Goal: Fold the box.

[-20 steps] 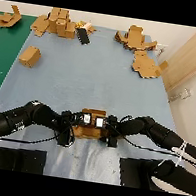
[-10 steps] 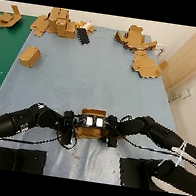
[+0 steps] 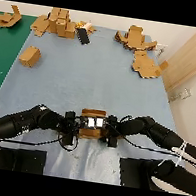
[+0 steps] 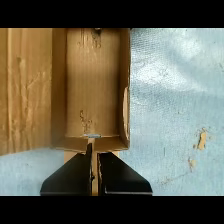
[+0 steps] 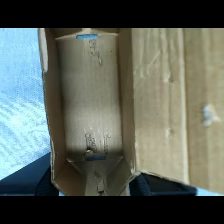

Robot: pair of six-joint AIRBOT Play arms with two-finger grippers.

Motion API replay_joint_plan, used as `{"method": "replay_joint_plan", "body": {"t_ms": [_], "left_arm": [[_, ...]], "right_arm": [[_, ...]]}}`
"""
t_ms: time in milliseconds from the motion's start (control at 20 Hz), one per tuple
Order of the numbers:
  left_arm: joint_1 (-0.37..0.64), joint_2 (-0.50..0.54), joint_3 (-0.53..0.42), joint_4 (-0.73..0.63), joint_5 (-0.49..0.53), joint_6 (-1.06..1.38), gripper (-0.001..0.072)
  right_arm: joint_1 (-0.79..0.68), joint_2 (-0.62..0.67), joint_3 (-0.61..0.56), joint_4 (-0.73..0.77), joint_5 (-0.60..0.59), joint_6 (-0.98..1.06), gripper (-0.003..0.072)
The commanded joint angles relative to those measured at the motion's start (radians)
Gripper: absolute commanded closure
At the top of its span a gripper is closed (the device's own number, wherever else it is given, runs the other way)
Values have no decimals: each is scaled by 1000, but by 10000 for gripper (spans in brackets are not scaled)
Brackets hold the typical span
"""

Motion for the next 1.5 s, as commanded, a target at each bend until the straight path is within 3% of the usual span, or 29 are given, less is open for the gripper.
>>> {"method": "replay_joint_plan", "body": {"t_ms": [0,200,300,800,850,900,950,1450], "left_arm": [[-19,-1,0,-7,46,2,651],[-19,-10,0,-52,84,-2,651],[-21,-24,0,-59,86,-2,698],[-21,-34,0,-59,45,-9,696],[-21,-34,0,-59,45,-9,643],[-21,-34,0,-59,46,-10,342],[-21,-34,0,-59,48,-10,251],[-21,-34,0,-59,62,-35,252]], "right_arm": [[0,0,0,0,0,0,218],[0,0,0,0,0,0,218],[0,0,0,0,0,0,218],[0,0,0,0,0,0,218],[0,0,0,0,0,0,218],[0,0,0,0,0,0,217],[0,0,0,0,0,0,217],[0,0,0,0,0,0,218]]}}
